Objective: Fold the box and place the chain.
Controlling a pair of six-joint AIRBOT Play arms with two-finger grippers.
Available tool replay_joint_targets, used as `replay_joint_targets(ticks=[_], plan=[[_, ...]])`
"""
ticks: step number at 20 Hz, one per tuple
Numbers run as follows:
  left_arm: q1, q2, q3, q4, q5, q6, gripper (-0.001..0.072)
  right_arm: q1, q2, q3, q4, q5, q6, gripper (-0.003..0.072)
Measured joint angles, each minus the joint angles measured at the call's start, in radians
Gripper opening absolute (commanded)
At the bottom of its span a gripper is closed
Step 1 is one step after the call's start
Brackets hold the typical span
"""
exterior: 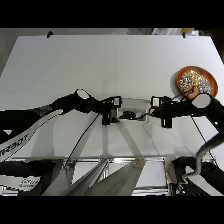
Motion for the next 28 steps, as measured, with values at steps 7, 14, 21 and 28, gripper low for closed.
replay_joint_targets(ticks=[7,14,21,28], plan=[[0.0,0.0,0.0,0.0,0.001,0.0,0.027,0.002,0.285,0.0,0.232,0.054,0.042,0.0021],[0.0,0.0,0.0,0.0,0.001,0.0,0.027,0.146,0.322,0.0,0.573,-0.021,0.04,0.0021],[0.0,0.0,0.0,0.001,0.001,0.0,0.027,0.298,0.17,0.0,0.569,-0.144,0.047,0.0024],[0.0,0.0,0.0,0.001,0.001,0.0,0.027,0.317,0.116,0.001,0.336,-0.186,0.134,0.0268]])
